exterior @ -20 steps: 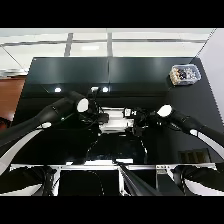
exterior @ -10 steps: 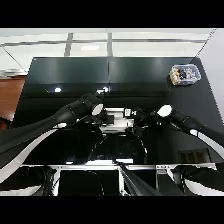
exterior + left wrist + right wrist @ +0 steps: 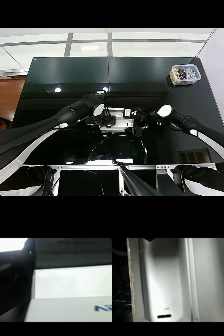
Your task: Fold the box and place the chain.
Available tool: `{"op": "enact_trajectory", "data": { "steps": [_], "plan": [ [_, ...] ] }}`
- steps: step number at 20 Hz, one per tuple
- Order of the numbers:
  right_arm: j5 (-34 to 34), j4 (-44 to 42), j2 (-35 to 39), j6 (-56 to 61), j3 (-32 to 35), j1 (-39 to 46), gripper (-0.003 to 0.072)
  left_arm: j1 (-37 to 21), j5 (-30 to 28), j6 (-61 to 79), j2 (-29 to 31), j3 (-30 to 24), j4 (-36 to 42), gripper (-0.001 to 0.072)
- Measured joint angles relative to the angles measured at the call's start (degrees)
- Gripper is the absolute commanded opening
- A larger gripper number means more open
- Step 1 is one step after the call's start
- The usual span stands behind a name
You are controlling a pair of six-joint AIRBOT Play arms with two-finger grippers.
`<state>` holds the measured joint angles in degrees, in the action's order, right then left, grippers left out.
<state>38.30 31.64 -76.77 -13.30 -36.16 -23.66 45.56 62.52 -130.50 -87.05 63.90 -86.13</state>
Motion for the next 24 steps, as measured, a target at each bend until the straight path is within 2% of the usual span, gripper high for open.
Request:
{"op": "enact_trajectory", "data": {
  "steps": [10,11,12,13,14,23,24],
  "plan": [
    [-0.02,0.00,0.00,0.04,0.00,0.00,0.0106,-0.61,-0.76,0.07,0.00,0.04,-0.37,0.0503],
    [-0.02,0.00,0.00,0.04,0.02,-0.02,0.0106,-0.74,-0.72,0.11,0.00,0.07,-0.39,0.0461],
    [-0.02,0.00,0.00,0.04,0.00,0.00,0.0106,-0.83,-0.59,0.26,0.00,0.07,-0.39,0.0326],
    [-0.02,0.00,0.00,0.04,0.00,0.00,0.0106,-0.87,-0.55,0.44,0.00,0.07,-0.37,0.0149],
    [-0.02,-0.02,0.00,0.07,0.00,0.00,0.0106,-0.90,-0.07,0.74,0.00,0.04,-0.55,0.0026],
    [-0.04,-0.04,0.00,0.09,0.00,0.00,0.0107,-1.01,-0.35,1.25,0.00,0.07,-0.37,0.0023],
    [-0.02,-0.04,0.00,0.09,0.00,0.00,0.0263,-1.01,-0.35,1.27,0.00,0.07,-0.35,0.0023]
  ]
}}
